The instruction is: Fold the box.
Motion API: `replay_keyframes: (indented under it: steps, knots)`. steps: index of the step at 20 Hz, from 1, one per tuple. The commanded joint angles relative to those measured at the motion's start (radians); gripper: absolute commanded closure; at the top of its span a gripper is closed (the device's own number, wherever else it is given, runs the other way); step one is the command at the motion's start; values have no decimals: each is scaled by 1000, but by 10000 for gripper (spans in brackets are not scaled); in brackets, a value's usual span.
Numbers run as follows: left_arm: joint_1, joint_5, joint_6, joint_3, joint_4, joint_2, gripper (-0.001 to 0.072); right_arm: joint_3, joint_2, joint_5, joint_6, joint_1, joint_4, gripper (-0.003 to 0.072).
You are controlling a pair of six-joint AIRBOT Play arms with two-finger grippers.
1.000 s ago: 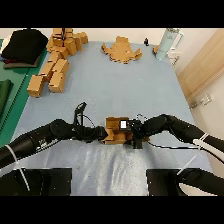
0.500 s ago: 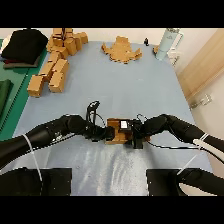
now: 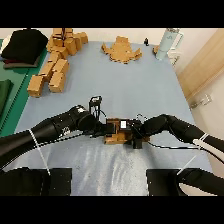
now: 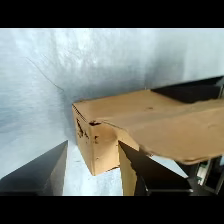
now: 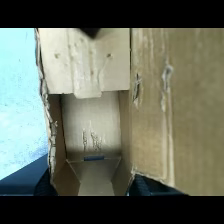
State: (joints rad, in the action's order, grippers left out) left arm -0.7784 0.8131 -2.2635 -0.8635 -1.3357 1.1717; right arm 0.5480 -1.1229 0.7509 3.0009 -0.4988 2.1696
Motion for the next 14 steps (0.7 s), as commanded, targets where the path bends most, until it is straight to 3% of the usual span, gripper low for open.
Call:
replay_keyframes:
  steps: [1, 5, 11, 14]
  knots:
    - [-14, 66, -85, -35, -69, 2, 223, 1, 0, 1, 0, 0, -1, 162]
    - [-40, 76, -135, -57, -85, 53, 223, 1, 0, 1, 0, 0, -1, 162]
    - [-106, 230, -135, -236, -153, 232, 222, 1, 0, 1, 0, 0, -1, 162]
    - [-107, 244, -135, -261, -152, 283, 222, 1, 0, 1, 0, 0, -1, 162]
